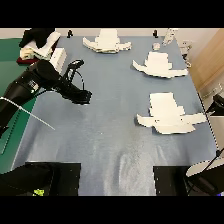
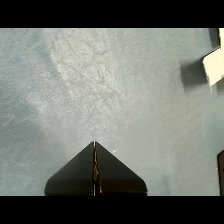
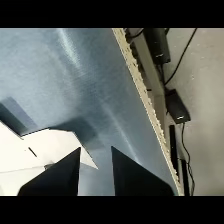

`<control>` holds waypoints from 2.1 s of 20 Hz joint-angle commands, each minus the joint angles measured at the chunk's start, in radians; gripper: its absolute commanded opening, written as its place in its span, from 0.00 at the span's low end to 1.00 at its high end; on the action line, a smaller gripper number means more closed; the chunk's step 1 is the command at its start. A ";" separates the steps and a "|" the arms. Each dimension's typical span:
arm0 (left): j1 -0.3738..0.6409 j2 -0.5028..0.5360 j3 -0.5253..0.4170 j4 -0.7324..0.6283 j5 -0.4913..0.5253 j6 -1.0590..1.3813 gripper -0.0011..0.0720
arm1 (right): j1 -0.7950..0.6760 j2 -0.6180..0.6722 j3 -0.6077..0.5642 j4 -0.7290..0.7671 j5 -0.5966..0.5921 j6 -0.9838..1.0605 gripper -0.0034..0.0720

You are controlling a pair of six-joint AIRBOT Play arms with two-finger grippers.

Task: Fold the box.

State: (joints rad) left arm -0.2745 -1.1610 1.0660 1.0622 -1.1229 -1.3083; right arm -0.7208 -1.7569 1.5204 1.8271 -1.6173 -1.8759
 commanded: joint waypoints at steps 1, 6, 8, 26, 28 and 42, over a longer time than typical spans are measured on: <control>0.000 0.000 0.000 -0.031 0.004 -0.002 0.03 | -0.045 -0.071 0.001 0.132 -0.063 -0.124 0.45; 0.000 0.000 0.000 -0.072 -0.032 -0.002 0.03 | -0.021 -0.082 -0.017 0.196 -0.129 -0.147 0.32; 0.000 0.000 0.000 -0.074 -0.028 -0.001 0.03 | 0.003 -0.082 -0.044 0.243 -0.149 -0.172 0.07; 0.101 0.217 -0.190 -0.174 -0.259 0.141 0.03 | 0.671 0.643 -0.887 0.433 0.421 0.021 0.04; 0.121 0.257 -0.267 -0.181 -0.238 0.141 0.03 | 0.705 0.689 -0.913 0.429 0.453 0.053 0.06; 0.126 0.223 -0.307 -0.212 -0.108 0.171 0.58 | 0.768 0.692 -0.970 0.451 0.483 0.087 0.44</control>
State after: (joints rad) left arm -0.1501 -0.9234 0.7597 0.8677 -1.2369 -1.1427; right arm 0.0257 -1.0657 0.5587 2.2631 -1.1584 -1.7729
